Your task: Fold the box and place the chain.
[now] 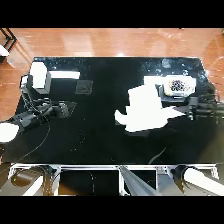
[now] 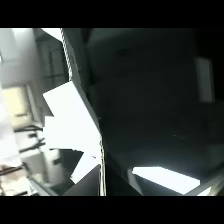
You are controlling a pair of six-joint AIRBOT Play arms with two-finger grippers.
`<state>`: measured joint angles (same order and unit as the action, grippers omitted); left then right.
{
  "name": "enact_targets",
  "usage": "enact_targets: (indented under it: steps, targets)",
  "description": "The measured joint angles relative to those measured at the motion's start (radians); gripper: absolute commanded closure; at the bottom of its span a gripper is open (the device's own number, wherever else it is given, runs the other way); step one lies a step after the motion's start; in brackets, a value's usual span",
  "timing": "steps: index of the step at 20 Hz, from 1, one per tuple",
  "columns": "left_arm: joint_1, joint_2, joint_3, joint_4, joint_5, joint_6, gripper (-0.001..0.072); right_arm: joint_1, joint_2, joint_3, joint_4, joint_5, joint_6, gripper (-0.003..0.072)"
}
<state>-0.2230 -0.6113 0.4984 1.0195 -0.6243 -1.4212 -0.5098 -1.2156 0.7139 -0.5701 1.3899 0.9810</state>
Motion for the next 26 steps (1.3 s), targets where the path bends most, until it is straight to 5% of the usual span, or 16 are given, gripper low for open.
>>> enact_targets:
  steps: [4,13,26]
  targets:
    - [0.001,-0.019,0.000,-0.045,-0.101,0.000,0.0077,0.241,0.195,-0.087,0.050,-0.192,0.052,0.0667]
    - [0.026,-0.175,0.000,-0.215,-0.261,0.117,0.0077,0.618,0.545,-0.219,-0.103,-0.425,0.076,0.0667]
    - [0.099,-0.544,0.001,-0.605,-0.491,0.922,0.0078,0.893,0.631,-0.435,-0.137,-0.712,0.221,0.0667]
